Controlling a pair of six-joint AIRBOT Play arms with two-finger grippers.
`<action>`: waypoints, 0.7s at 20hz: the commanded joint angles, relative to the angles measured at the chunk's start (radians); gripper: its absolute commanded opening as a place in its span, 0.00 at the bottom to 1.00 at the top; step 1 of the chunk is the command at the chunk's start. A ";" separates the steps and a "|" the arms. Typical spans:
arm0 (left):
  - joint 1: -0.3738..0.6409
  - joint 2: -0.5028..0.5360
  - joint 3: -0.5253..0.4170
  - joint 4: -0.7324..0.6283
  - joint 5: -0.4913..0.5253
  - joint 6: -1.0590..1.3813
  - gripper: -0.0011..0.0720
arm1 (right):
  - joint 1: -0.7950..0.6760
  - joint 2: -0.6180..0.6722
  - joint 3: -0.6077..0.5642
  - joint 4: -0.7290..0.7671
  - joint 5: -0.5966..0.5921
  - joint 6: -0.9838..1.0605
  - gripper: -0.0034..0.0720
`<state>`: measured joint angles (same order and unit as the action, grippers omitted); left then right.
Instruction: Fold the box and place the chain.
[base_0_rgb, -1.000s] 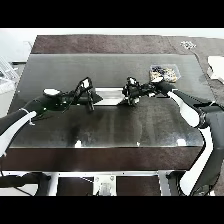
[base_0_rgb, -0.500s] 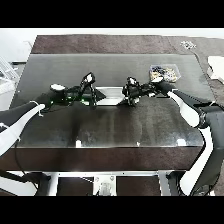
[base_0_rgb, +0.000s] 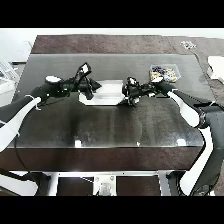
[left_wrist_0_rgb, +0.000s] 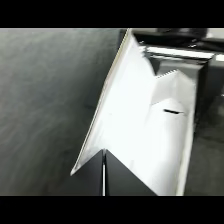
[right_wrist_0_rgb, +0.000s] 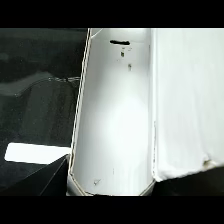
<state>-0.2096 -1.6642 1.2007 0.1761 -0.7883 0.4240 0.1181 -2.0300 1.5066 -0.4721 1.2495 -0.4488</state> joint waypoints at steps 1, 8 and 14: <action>0.022 -0.005 0.012 0.007 0.053 0.045 0.04 | 0.001 -0.001 0.000 0.000 0.000 0.000 0.73; 0.021 -0.117 0.125 0.004 0.000 0.019 0.04 | 0.001 -0.001 0.000 0.000 0.000 0.000 0.73; 0.021 -0.167 0.125 0.019 -0.039 0.001 0.04 | 0.001 -0.001 0.000 0.000 0.001 0.000 0.73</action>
<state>-0.1886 -1.8072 1.3201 0.1829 -0.8070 0.4381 0.1181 -2.0304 1.5066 -0.4717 1.2491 -0.4488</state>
